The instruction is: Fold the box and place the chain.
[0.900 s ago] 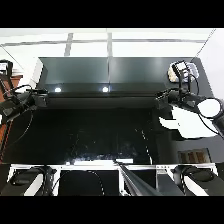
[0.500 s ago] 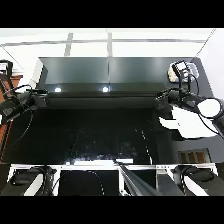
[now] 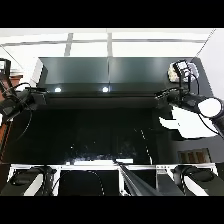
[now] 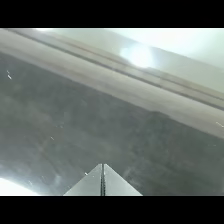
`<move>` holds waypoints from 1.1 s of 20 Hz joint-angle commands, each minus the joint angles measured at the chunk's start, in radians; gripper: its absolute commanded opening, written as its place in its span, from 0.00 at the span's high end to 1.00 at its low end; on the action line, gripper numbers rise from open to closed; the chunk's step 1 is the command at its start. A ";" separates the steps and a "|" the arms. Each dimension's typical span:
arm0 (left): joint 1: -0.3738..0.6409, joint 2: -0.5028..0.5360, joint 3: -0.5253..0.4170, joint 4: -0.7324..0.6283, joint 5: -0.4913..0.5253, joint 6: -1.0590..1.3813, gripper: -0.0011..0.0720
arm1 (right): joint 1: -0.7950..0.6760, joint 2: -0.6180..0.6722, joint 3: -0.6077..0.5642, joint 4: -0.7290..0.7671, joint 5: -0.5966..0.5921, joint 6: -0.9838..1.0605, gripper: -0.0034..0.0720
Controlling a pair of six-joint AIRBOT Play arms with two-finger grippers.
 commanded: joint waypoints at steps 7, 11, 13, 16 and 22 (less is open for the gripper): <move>-0.001 -0.097 0.000 -0.143 0.109 0.000 0.02 | -0.139 -0.056 0.003 -0.179 -0.048 0.285 0.01; 0.026 -0.109 0.000 -0.074 -0.029 0.001 0.02 | -0.702 -0.131 0.095 -0.504 0.059 0.680 0.01; 0.030 -0.109 0.000 -0.053 -0.098 0.001 0.02 | -0.992 -0.206 0.179 -0.374 0.174 0.616 0.02; 0.030 -0.109 0.000 -0.048 -0.135 0.001 0.02 | -1.257 -0.379 0.343 -0.115 0.391 0.302 0.01; 0.023 -0.110 0.000 -0.059 -0.135 -0.001 0.02 | -1.356 -0.768 0.645 -0.066 0.896 0.021 0.02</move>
